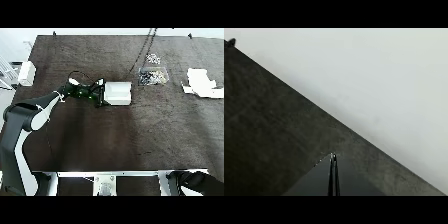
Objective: Fold the box and place the chain.
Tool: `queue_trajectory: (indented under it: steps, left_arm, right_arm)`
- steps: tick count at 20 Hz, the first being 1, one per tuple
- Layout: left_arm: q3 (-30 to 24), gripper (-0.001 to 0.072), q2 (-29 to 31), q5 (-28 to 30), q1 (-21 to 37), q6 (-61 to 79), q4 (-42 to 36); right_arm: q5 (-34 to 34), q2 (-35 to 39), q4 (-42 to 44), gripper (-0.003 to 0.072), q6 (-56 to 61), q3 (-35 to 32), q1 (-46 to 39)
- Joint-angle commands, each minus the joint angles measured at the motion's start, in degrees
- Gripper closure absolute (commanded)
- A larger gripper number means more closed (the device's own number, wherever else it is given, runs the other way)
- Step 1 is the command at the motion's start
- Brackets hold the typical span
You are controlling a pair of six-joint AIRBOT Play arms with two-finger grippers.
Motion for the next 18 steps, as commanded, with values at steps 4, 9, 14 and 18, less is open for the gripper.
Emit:
queue_trajectory:
  steps: [4,9,14,18]
  left_arm:
    - [0.0,0.0421,0.0,0.0,0.0,0.0,0.0]
    - [0.0,0.0421,0.0,0.0,0.0,0.0,0.0]
    - [0.0,0.0421,0.0,0.0,0.0,0.0,0.0]
    - [0.0,0.0421,0.0,0.0,0.0,0.0,0.0]
  right_arm:
    - [2.1,-0.1,-0.9,0.0673,1.1,0.0,-3.0]
    - [2.1,-0.1,-0.5,0.0673,1.1,0.0,-2.2]
    - [1.2,-0.1,0.7,0.0673,1.1,0.0,-1.1]
    - [0.2,-0.1,0.8,0.0672,0.9,0.0,1.0]
